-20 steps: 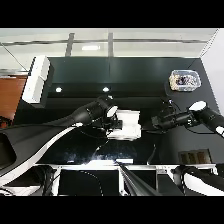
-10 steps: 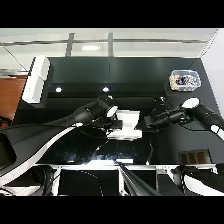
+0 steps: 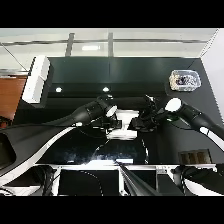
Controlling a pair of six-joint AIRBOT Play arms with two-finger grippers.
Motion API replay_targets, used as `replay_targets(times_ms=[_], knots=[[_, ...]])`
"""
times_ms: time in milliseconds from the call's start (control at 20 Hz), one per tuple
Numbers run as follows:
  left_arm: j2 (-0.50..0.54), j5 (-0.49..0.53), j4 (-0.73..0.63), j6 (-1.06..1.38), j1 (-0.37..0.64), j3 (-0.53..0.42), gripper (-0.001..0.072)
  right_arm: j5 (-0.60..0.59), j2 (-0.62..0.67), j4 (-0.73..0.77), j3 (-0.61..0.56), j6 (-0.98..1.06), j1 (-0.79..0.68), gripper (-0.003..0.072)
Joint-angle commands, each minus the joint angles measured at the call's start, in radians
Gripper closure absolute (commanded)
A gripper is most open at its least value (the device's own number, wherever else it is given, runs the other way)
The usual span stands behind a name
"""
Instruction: Fold the box and place the chain.
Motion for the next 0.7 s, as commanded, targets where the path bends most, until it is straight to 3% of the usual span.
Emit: replay_targets(times_ms=[0,200,250,350,650], knots=[[0.000,-0.006,0.003,0.003,0.000,0.000,0.0681,-0.027,0.000,-0.325,0.078,0.377,0.124,0.0148],[0.000,-0.005,0.004,0.003,0.000,0.000,0.0680,-0.019,0.000,-0.588,0.146,0.739,0.284,0.0153],[0.000,-0.004,0.004,0.003,0.000,0.000,0.0680,-0.011,0.000,-0.629,0.148,0.794,0.304,0.0264],[0.000,-0.004,0.004,0.003,0.000,0.000,0.0681,0.002,-0.005,-0.654,0.147,0.816,0.327,0.0357],[0.000,-0.006,0.014,0.003,0.000,0.000,0.0681,0.053,-0.032,-0.653,0.147,0.841,0.333,0.0357]])
